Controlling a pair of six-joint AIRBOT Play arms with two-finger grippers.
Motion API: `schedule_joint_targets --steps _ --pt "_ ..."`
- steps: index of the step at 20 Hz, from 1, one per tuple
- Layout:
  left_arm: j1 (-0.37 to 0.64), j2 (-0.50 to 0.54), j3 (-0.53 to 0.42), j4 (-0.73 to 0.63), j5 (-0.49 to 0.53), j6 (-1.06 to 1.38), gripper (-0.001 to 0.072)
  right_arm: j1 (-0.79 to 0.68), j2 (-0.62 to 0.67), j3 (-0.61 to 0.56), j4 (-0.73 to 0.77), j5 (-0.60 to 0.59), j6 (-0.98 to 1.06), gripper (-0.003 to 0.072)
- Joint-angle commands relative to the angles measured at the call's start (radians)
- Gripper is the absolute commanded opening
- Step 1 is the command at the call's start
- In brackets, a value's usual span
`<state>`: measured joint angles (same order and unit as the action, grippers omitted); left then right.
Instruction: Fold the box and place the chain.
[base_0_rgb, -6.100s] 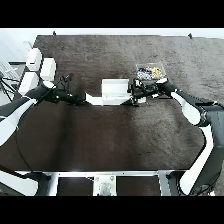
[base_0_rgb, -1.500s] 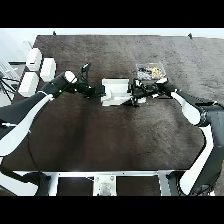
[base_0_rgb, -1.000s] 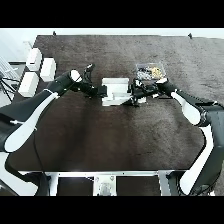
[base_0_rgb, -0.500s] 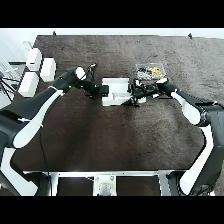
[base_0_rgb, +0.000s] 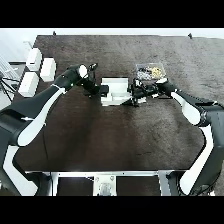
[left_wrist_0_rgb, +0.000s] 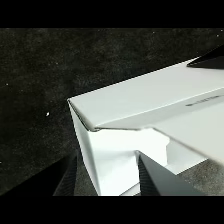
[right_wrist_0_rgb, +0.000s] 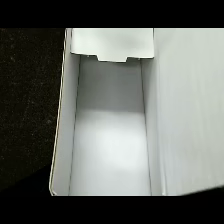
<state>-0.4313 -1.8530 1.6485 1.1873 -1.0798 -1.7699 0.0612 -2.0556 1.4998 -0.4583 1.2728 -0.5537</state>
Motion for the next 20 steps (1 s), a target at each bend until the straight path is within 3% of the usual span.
schedule_joint_targets --steps 1,12,20 --pt "0.000 0.000 0.014 0.007 0.002 -0.002 0.0417 0.000 0.000 0.000 -0.002 0.000 0.000 0.0495" --pt "-0.025 -0.018 0.018 0.005 0.003 -0.101 0.0417 0.000 0.000 0.000 -0.002 0.000 0.000 0.0495" --pt "-0.061 -0.139 0.229 0.121 -0.200 -0.220 0.0417 0.000 0.000 0.000 -0.002 0.000 0.000 0.0494"
